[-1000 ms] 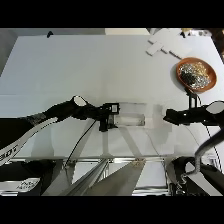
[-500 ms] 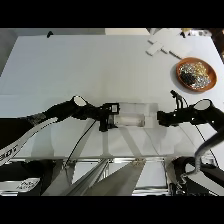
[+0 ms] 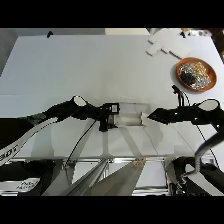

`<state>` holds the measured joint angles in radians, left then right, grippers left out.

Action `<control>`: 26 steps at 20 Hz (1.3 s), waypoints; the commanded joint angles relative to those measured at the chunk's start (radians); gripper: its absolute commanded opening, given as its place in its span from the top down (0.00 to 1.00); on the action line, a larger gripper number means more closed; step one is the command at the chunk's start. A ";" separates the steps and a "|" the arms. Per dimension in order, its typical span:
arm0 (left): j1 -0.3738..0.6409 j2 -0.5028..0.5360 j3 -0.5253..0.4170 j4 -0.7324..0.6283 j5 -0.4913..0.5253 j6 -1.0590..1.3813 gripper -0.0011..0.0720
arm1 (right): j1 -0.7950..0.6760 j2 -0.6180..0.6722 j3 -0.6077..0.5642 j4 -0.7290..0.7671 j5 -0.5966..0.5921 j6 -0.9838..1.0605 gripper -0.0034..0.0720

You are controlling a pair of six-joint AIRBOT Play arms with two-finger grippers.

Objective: Fold the box and place the chain.

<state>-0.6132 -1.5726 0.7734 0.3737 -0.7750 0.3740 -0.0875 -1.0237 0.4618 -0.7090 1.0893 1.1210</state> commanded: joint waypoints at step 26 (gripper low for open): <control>0.001 0.000 0.000 0.000 0.000 0.000 0.53 | 0.633 -0.139 0.239 -0.680 -0.100 1.089 0.35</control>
<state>-0.6132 -1.5726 0.7734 0.3740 -0.7750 0.3740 0.5022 -1.1473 0.6884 -1.2823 0.9855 2.0533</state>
